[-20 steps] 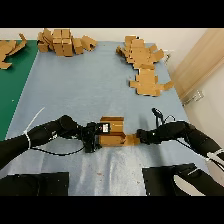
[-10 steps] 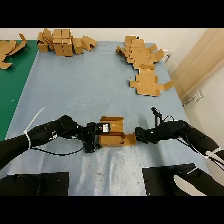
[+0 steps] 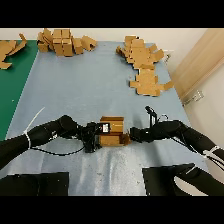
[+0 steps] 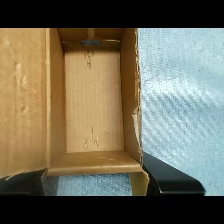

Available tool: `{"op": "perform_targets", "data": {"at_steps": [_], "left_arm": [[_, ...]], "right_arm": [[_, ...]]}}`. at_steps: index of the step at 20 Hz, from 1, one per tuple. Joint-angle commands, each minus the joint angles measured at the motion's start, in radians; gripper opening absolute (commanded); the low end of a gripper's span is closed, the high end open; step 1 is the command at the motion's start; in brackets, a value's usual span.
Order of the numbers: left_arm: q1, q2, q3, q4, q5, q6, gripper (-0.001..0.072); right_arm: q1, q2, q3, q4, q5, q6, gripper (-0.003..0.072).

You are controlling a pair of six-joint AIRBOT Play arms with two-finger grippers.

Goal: Fold the box.

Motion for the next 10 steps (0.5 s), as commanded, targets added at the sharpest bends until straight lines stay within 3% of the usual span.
{"op": "perform_targets", "data": {"at_steps": [1,9,10], "left_arm": [[-0.001,-0.001,0.001,0.000,0.000,0.000,0.0467],[-0.001,-0.001,0.001,0.000,0.000,0.000,0.0467],[-0.001,-0.001,0.001,0.000,0.000,0.000,0.0467]], "right_arm": [[0.021,-0.001,0.024,-0.056,0.017,0.001,0.0004],[0.045,0.000,0.083,-0.043,-0.037,0.001,0.0006],[0.045,-0.001,0.085,-0.040,-0.036,0.005,0.0057]]}}
